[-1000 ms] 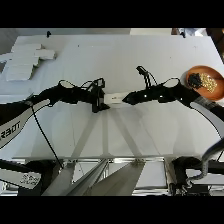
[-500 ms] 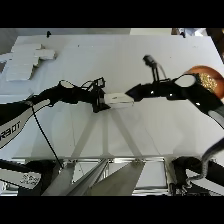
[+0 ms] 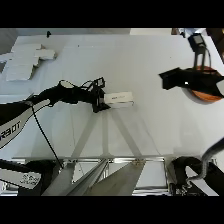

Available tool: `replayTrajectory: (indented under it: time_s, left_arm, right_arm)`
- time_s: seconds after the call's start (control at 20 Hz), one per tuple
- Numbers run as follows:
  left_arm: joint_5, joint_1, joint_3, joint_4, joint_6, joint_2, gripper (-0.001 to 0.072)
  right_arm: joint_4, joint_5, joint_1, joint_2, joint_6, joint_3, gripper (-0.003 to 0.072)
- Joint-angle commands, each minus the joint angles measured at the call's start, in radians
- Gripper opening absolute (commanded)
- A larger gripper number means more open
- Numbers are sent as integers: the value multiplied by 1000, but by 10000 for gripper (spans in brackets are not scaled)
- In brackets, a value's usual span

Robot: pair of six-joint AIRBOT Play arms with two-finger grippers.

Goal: Fold the box and place the chain.

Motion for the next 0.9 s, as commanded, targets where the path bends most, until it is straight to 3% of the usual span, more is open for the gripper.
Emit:
replayTrajectory:
  time_s: [0.0, 0.85]
  left_arm:
    - [0, 0, 0, 1, 0, 1, 479]
    - [-6, 4, 0, 1, 0, 4, 479]
  right_arm:
    - [-250, 60, -84, 21, 132, 1, 17]
    - [-238, 46, -90, 21, 127, 1, 17]
